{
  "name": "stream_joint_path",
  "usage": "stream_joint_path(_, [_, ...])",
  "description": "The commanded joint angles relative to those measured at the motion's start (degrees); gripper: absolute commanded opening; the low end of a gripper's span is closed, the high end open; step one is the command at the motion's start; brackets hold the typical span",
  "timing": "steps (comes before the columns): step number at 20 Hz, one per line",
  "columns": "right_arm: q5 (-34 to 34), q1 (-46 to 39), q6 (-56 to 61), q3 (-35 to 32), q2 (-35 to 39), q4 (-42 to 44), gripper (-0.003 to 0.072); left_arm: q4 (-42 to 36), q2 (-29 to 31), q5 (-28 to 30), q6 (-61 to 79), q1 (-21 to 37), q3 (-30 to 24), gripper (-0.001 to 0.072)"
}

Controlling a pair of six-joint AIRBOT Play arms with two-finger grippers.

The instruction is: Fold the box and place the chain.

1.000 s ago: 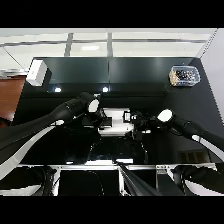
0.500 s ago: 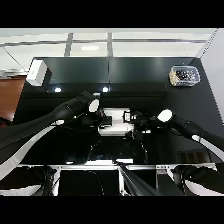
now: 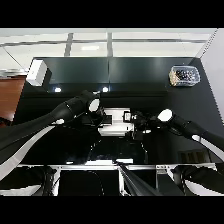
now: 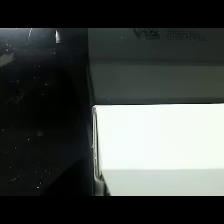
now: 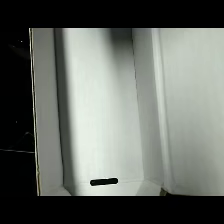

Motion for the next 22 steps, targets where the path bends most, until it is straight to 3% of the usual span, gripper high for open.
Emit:
stream_joint_path(1, [0.1, 0.0, 0.0, 0.0, 0.0, 0.0, 0.0014, 0.2, 0.0, 1.0, -0.5, -0.3, 0.1, 0.0022])
stream_joint_path(13, [0.0, 0.0, 0.0, 0.0, 0.0, 0.1, 0.0015, -0.7, 0.0, 1.2, -0.5, -0.7, 0.0, 0.0024])
stream_joint_path(14, [-0.1, 0.0, 0.0, 0.0, 0.0, 0.3, 0.0051, -0.7, 0.0, 1.2, -0.5, -0.7, 0.0, 0.0024])
stream_joint_path(16, [-0.2, 0.0, 2.1, 0.0, 0.5, 0.4, 0.071, -0.7, 0.0, 1.2, -0.5, -0.7, 0.0, 0.0024])
stream_joint_path(22, [4.5, -0.9, 9.2, 0.0, 8.6, -13.7, 0.071, -0.1, 0.0, 1.1, 0.8, -0.5, 0.1, 0.0024])
